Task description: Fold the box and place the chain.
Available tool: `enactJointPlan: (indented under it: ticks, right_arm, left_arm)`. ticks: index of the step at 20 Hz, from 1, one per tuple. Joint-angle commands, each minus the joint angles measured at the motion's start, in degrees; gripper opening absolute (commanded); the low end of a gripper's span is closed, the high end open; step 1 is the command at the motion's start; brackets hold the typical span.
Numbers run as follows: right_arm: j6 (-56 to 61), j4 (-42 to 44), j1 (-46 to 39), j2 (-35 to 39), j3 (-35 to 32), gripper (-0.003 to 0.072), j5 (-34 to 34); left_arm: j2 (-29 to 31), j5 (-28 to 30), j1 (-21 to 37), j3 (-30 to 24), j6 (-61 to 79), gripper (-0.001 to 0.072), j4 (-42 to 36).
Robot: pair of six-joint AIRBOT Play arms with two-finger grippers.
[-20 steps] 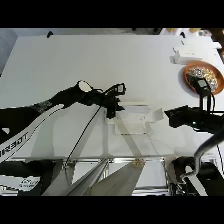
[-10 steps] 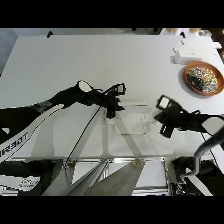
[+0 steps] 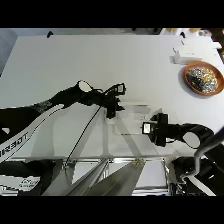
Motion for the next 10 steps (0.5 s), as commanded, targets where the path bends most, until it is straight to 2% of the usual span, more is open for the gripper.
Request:
enactJointPlan:
  ticks: [1, 10]
  right_arm:
    - [-1.29, -0.55, 2.99, 3.37, -5.66, 0.0701, -6.38]
    - [-1.07, -0.39, 4.7, 0.63, -5.66, 0.07, -14.45]
  left_arm:
    - [-0.04, 0.04, -0.02, -0.02, 0.0, 0.0012, 0.02]
    - [-0.04, 0.02, -0.04, -0.02, 0.0, 0.0012, 0.02]
